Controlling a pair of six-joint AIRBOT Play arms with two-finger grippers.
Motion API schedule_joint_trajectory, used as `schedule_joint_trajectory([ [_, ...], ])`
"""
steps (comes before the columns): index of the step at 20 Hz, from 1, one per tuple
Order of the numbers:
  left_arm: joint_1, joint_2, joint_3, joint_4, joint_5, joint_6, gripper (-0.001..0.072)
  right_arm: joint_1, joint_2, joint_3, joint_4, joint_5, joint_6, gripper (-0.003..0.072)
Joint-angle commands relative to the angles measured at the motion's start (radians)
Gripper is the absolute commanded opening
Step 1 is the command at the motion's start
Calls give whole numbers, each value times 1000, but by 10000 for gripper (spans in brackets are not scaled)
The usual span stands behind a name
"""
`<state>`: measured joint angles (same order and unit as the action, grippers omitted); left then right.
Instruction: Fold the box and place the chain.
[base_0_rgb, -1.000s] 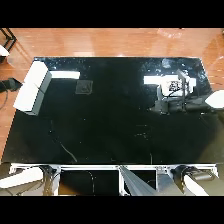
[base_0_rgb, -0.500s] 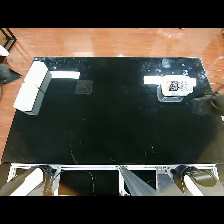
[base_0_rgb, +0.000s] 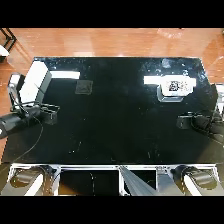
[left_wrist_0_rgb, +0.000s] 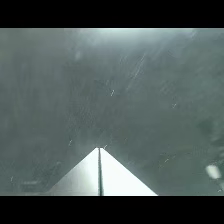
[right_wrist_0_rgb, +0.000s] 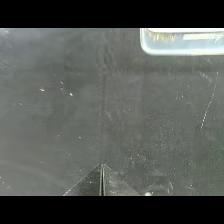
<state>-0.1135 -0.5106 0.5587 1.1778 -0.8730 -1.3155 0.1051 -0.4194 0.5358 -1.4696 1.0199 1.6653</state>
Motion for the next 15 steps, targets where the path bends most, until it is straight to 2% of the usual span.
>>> schedule_joint_trajectory([
  [1, -33, 35, -64, 92, 31, -59, 18, 1, 5, -54, -2, -75, 6, 20],
  [15, -33, 34, -64, 96, 28, -58, 19, 1, 5, -54, -2, -75, 6, 20],
])
